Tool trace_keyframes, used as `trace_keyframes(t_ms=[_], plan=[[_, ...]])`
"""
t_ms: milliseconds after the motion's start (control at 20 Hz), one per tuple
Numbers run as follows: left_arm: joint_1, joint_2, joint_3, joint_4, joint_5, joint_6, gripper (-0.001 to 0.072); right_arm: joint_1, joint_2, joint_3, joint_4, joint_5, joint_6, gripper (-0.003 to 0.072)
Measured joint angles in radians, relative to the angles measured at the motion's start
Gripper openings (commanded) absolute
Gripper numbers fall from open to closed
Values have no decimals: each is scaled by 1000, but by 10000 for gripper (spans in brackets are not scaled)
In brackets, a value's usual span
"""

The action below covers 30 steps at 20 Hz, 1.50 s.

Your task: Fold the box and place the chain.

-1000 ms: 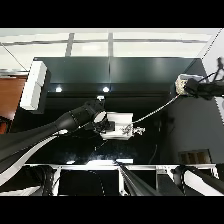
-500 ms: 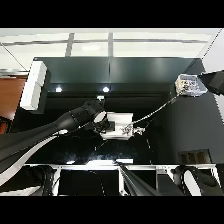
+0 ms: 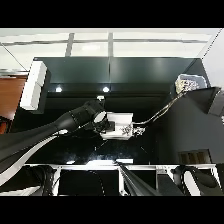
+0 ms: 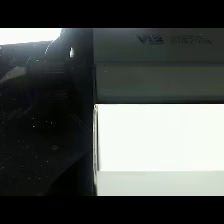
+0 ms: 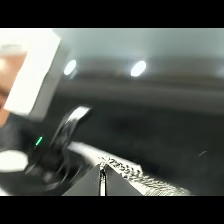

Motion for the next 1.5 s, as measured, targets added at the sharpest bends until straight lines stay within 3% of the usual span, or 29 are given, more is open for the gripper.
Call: trace_keyframes(t_ms=[350,900,1200,1500], plan=[[0,0,0,0,0,-1,35,106,-31,-10,65,52,-10,15],[0,0,0,0,0,-2,36,433,-251,-21,114,-185,-14,15],[0,0,0,0,0,0,36,467,-297,-21,108,-218,-16,15],[0,0,0,0,0,0,35,443,-303,-13,130,-166,-38,15]])
